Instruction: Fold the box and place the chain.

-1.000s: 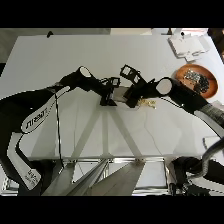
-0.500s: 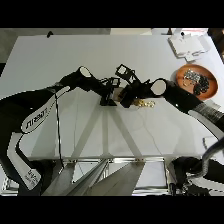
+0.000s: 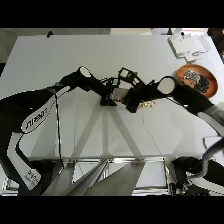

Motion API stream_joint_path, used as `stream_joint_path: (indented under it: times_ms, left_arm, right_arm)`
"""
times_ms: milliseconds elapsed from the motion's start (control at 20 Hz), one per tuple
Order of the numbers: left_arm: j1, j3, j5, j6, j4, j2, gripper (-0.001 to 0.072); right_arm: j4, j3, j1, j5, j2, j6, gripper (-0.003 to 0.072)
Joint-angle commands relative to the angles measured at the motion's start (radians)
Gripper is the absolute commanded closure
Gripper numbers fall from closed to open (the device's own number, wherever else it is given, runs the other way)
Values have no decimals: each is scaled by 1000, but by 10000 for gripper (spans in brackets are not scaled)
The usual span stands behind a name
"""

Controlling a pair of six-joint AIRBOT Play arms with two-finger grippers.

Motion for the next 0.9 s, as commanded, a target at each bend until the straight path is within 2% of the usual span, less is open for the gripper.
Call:
stream_joint_path:
  times_ms: [0,100,200,300,500,650,850]
  left_arm:
    - [0,1,0,0,0,0,559]
    - [0,1,0,0,0,1,559]
    - [0,1,0,0,0,0,559]
    - [0,1,0,0,0,0,559]
    - [0,1,0,0,0,0,559]
    - [0,1,0,0,0,0,559]
    - [0,1,0,0,0,0,559]
  right_arm:
    - [-8,-8,-83,113,133,0,444]
    - [-8,-33,-151,112,206,-20,444]
    - [-8,-64,-227,132,225,-55,438]
    - [-6,-105,-293,118,216,-113,364]
    - [-4,-129,-364,117,113,-252,213]
    - [14,-129,-364,116,12,-381,213]
    - [110,-129,-364,114,-102,-613,201]
